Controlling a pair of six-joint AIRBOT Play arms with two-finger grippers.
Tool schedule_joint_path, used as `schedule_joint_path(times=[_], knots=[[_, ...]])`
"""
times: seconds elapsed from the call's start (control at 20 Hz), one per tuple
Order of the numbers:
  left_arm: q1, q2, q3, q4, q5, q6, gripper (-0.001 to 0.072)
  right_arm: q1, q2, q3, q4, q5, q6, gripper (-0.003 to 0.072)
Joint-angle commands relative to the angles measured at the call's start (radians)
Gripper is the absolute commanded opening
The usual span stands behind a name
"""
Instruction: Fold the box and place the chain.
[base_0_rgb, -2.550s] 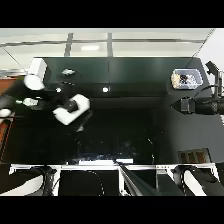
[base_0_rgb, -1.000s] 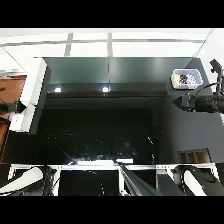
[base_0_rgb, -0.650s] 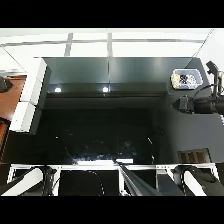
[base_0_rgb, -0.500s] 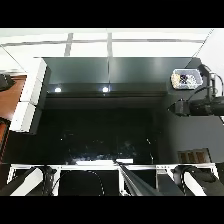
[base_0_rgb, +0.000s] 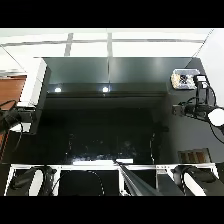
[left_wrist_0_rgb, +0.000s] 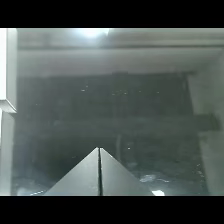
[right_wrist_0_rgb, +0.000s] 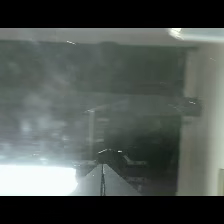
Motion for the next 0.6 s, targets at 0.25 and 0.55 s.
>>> schedule_joint_path(times=[0.25,0.55], knots=[[-0.008,0.120,-0.047,-0.002,0.042,0.002,0.0025,-0.013,0.001,-0.032,-0.064,-0.048,0.027,0.0010],[-0.008,0.120,-0.047,-0.002,0.042,0.002,0.0025,-0.013,0.001,-0.032,-0.064,-0.049,0.027,0.0010]])
